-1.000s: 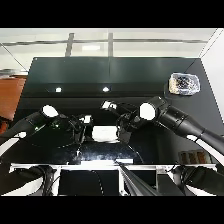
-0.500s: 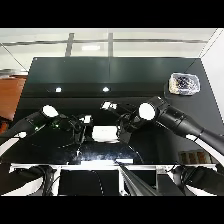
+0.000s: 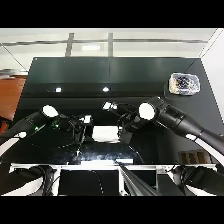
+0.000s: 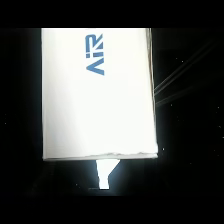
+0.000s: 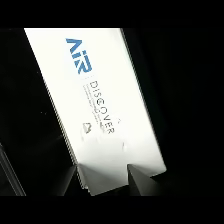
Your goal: Fold the box and place the chain.
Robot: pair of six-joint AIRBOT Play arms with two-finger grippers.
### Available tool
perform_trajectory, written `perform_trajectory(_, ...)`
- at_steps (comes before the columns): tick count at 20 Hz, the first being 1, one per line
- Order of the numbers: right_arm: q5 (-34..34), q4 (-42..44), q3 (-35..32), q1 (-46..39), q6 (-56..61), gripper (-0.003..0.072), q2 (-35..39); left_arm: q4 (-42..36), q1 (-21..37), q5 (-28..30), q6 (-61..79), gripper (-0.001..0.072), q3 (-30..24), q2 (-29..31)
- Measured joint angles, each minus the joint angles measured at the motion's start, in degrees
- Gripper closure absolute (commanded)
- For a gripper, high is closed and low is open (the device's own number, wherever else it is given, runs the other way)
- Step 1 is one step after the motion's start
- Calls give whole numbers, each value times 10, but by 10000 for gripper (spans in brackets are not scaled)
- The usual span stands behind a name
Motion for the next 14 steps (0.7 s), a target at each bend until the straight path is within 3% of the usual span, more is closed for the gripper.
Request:
perform_trajectory(1, -2, 2, 1, -2, 9, 323, 9, 0, 0, 0, 0, 224, 0, 0)
perform_trajectory(3, 9, 3, 3, -14, 42, 514, 32, 0, 0, 0, 0, 224, 0, 0)
perform_trajectory(4, 22, 3, 3, -22, 62, 666, 46, 0, 0, 0, 0, 223, 0, 0)
perform_trajectory(9, 47, 13, -28, -63, 180, 664, 97, 0, 0, 0, 1, 223, 0, 0)
perform_trajectory(14, -112, 167, -150, -75, 241, 664, 109, 0, 0, 0, 1, 224, 0, 0)
